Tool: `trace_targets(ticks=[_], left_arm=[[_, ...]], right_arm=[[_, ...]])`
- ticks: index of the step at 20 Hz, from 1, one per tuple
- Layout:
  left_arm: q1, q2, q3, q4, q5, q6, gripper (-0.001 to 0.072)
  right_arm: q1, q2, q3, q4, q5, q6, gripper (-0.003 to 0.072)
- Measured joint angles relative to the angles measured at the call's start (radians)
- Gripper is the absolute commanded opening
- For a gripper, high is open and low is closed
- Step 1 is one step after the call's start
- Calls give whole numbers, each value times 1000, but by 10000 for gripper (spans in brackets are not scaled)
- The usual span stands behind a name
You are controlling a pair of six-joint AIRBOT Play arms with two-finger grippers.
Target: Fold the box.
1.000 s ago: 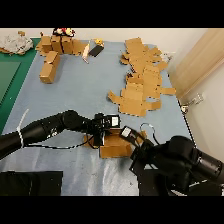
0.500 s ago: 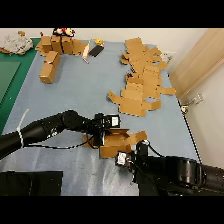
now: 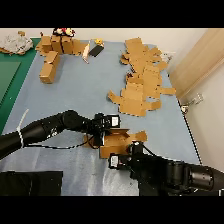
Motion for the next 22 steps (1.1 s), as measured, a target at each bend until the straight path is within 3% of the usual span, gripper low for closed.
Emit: trace_targets(ticks=[7, 16, 22], left_arm=[[0, 0, 0, 0, 0, 0, 13], [0, 0, 0, 0, 0, 0, 13], [0, 0, 0, 0, 0, 0, 13]], right_arm=[[0, -76, -2, -95, 26, 9, 403], [0, -81, 1, -182, 67, 71, 403], [11, -64, -5, -54, 50, 70, 404]])
